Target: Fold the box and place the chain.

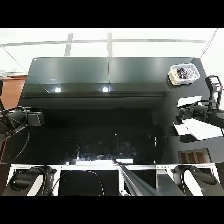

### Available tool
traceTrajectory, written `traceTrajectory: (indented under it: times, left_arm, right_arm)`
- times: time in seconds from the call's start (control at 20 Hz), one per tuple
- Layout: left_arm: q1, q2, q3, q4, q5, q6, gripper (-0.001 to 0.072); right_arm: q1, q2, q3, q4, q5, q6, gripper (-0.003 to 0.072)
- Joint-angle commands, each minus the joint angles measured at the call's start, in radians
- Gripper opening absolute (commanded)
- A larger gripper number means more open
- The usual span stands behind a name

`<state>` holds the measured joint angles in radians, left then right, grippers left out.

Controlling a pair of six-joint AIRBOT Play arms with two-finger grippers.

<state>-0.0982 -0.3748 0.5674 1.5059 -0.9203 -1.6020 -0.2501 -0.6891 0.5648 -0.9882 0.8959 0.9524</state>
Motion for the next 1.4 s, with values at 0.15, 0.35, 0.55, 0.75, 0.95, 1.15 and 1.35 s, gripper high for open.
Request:
traceTrajectory:
  times: [0.15, 0.35, 0.55, 0.75, 0.95, 1.15, 1.35]
  left_arm:
    - [0.000, -0.001, -0.001, 0.000, 0.000, 0.000, 0.0029]
    - [0.000, -0.001, -0.001, 0.000, 0.000, 0.000, 0.0029]
    - [0.000, -0.001, -0.001, 0.000, 0.000, 0.000, 0.0029]
    - [0.000, -0.001, -0.001, 0.000, 0.000, 0.000, 0.0029]
    - [0.000, -0.001, -0.001, 0.000, 0.000, 0.000, 0.0029]
    - [0.000, 0.000, -0.001, 0.000, 0.000, 0.000, 0.0029]
    - [0.000, -0.001, -0.001, 0.000, 0.000, 0.000, 0.0029]
  right_arm:
    - [0.001, 0.001, 0.000, 0.000, 0.000, 0.000, 0.0020]
    - [0.001, 0.001, 0.000, 0.000, 0.000, 0.000, 0.0020]
    - [0.001, 0.001, 0.000, 0.000, 0.000, 0.000, 0.0020]
    - [0.001, 0.000, 0.000, 0.011, -0.030, 0.001, 0.0020]
    - [0.002, -0.005, 0.000, 0.119, -0.289, -0.023, 0.0020]
    - [-0.005, -0.015, 0.000, 0.117, -0.757, -0.022, 0.0022]
    - [-0.051, -0.138, 0.023, 0.118, -1.038, -0.068, 0.0706]
